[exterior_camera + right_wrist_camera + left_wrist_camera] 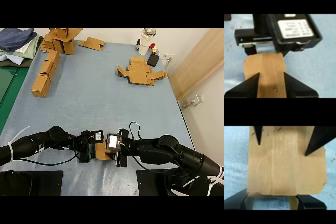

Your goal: Fold the box.

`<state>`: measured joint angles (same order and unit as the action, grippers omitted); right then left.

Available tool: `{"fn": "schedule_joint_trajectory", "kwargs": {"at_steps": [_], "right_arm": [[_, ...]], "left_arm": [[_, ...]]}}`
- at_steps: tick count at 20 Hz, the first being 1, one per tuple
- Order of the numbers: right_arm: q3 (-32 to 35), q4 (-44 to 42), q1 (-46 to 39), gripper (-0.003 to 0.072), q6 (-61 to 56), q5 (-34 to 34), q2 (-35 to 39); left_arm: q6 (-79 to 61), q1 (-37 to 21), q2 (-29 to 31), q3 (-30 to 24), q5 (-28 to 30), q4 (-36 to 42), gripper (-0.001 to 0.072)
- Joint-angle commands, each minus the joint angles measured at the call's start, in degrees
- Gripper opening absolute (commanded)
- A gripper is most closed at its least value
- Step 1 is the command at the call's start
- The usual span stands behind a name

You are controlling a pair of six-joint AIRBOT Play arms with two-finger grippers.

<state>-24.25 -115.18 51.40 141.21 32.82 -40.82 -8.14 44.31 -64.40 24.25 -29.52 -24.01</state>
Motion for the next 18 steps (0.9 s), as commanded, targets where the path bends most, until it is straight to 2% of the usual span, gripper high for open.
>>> {"fn": "schedule_joint_trajectory", "kwargs": {"at_steps": [1, 7, 11, 14, 16, 18], "right_arm": [[-0.1, 1.4, 0.2, 0.0552, 4.8, 5.3, -0.2], [-0.1, 2.3, 0.3, 0.0568, 6.9, 5.0, -1.4], [-0.1, 16.4, 3.7, 0.0568, 1.8, -1.8, -2.3], [-0.1, 18.4, 5.8, 0.0566, -1.1, -2.3, -2.4], [-0.1, 19.2, 7.3, 0.0488, -1.5, -2.2, -2.4], [-0.1, 19.4, 7.7, 0.0465, -2.7, -1.9, -2.4]], "left_arm": [[0.0, 0.0, 0.0, 0.0, 0.0, 0.0, 0.0521], [0.0, 0.0, 0.0, 0.0, 0.0, 0.0, 0.0521], [0.0, 0.0, 0.0, 0.0, 0.0, 0.0, 0.0521], [0.0, 0.0, 0.0, 0.0, 0.0, 0.0, 0.0521], [0.0, 0.0, 0.0, 0.0, 0.0, 0.0, 0.0521], [0.0, 0.0, 0.0, 0.0, 0.0, 0.0, 0.0521]]}}
